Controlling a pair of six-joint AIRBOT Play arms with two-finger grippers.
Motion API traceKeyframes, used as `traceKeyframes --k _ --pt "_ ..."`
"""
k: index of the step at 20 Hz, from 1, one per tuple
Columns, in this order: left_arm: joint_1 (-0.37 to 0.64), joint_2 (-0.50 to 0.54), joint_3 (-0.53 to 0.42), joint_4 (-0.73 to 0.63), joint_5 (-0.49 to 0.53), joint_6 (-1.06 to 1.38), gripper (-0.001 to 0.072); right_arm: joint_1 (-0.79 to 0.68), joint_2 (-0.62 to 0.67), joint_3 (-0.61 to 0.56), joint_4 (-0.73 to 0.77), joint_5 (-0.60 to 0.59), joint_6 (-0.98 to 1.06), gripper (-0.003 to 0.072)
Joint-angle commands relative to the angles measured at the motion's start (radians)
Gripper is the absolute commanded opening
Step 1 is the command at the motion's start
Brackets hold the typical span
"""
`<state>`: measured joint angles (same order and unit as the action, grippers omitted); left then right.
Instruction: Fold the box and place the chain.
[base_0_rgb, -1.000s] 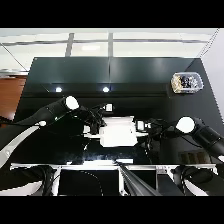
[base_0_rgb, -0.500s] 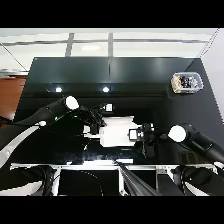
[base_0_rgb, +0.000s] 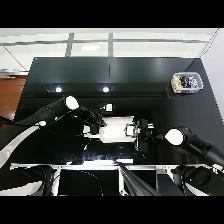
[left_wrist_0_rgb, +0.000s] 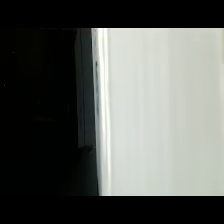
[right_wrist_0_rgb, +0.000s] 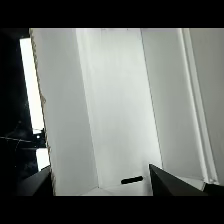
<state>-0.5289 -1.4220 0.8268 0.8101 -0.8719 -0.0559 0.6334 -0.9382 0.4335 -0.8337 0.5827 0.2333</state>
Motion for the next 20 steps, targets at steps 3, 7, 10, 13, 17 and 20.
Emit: traceKeyframes --k 3,7,10,13,17,20 --pt "0.000 0.000 0.000 0.000 0.000 0.000 0.0029 -0.083 0.000 0.047 0.023 0.043 0.002 0.0715" --pt "0.000 0.000 0.000 0.000 0.000 0.000 0.0029 -0.170 0.000 0.047 0.098 0.040 -0.050 0.0714" --pt "0.000 0.000 0.000 0.000 0.001 0.000 0.0029 -0.177 -0.001 0.047 0.129 0.021 -0.077 0.0715" --pt "0.000 0.000 0.000 0.000 0.001 0.000 0.0029 -0.179 -0.022 0.047 0.144 0.035 -0.089 0.0714" --pt "0.000 0.000 0.000 0.000 0.001 0.000 0.0029 -0.179 -0.060 0.047 0.319 0.047 -0.290 0.0714" --pt "0.000 0.000 0.000 0.000 0.001 0.000 0.0029 -0.215 -0.101 0.047 0.391 0.082 -0.370 0.0714"
